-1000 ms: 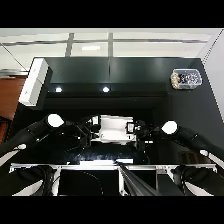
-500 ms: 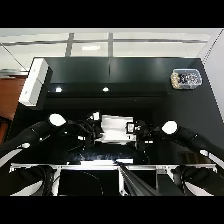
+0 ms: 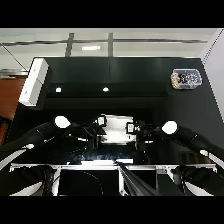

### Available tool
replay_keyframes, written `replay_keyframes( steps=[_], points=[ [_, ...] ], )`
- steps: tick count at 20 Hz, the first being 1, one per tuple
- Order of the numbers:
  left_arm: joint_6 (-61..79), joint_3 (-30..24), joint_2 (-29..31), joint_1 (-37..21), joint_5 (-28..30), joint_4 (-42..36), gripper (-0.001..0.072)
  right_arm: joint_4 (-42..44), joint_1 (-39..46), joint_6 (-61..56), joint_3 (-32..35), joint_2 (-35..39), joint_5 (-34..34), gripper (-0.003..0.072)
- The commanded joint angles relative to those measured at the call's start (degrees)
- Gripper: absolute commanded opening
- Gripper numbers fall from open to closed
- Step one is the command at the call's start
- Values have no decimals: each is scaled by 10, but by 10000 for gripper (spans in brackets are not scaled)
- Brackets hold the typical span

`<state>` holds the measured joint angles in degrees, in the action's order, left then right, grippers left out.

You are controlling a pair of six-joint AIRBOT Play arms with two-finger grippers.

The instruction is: Fold the box and place the chain.

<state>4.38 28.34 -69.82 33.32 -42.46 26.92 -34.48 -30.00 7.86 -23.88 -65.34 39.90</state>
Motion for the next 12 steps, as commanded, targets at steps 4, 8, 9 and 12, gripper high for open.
replay_keyframes(
  steps=[4, 8, 9, 12],
  points=[
    [0, 1, 0, 2, 0, 0, 291, 2, 0, -1, 0, 0, -3, 461],
    [-43, 1, 15, -4, -2, 40, 30, 2, 0, -1, 0, 0, -3, 462],
    [-84, 1, 28, -12, -4, 60, 30, 2, 0, -1, 0, 0, -3, 462],
    [-207, 1, 78, -63, -47, 137, 30, 2, 0, -1, 0, 0, -3, 462]
  ],
)
